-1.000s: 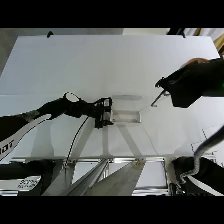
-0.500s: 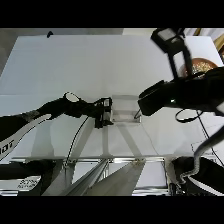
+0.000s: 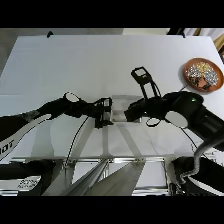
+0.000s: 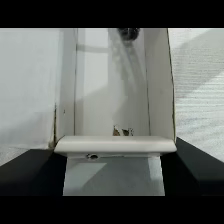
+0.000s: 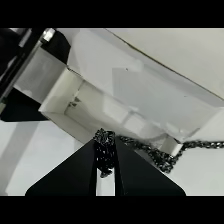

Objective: Fold the box and place the chain.

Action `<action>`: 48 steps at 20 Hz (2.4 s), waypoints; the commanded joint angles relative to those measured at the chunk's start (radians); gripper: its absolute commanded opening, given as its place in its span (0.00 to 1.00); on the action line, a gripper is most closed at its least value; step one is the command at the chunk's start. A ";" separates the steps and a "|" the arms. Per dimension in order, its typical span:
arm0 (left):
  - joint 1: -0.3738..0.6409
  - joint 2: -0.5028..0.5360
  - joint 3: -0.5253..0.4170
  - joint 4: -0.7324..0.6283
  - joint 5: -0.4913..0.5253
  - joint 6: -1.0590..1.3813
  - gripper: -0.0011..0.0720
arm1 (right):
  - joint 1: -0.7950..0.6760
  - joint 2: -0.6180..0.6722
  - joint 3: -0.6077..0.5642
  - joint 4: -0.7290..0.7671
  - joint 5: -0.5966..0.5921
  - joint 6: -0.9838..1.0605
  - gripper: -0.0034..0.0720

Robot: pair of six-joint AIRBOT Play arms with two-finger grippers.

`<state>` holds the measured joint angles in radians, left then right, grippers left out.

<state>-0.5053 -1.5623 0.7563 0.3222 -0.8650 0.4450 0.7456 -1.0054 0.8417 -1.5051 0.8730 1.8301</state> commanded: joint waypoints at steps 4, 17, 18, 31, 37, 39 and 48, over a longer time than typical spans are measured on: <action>0.001 0.000 0.000 0.000 0.000 0.000 0.21 | 0.001 -0.154 -0.045 0.078 -0.082 -0.005 0.06; 0.001 0.000 0.000 0.000 -0.002 0.000 0.21 | 0.000 -0.085 -0.010 0.066 -0.046 -0.005 0.31; 0.001 0.000 0.000 0.000 -0.002 0.000 0.21 | 0.000 -0.050 -0.001 0.033 -0.013 -0.004 0.30; 0.001 0.000 0.000 0.000 -0.003 0.000 0.21 | -0.386 0.034 -0.029 -0.341 0.138 0.034 0.39; 0.001 0.000 0.000 0.000 -0.003 0.000 0.21 | -0.749 -0.133 -0.029 -0.293 0.024 -0.087 0.56; 0.001 0.000 0.000 0.000 -0.003 0.000 0.21 | -0.804 -0.206 -0.025 -0.288 -0.022 -0.129 0.51; 0.001 0.000 0.000 0.000 -0.003 0.000 0.21 | -0.809 -0.412 0.021 -0.128 -0.175 -0.160 0.51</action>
<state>-0.5053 -1.5623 0.7563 0.3225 -0.8684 0.4450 -0.0570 -1.3827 0.8555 -1.6814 0.7513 1.6909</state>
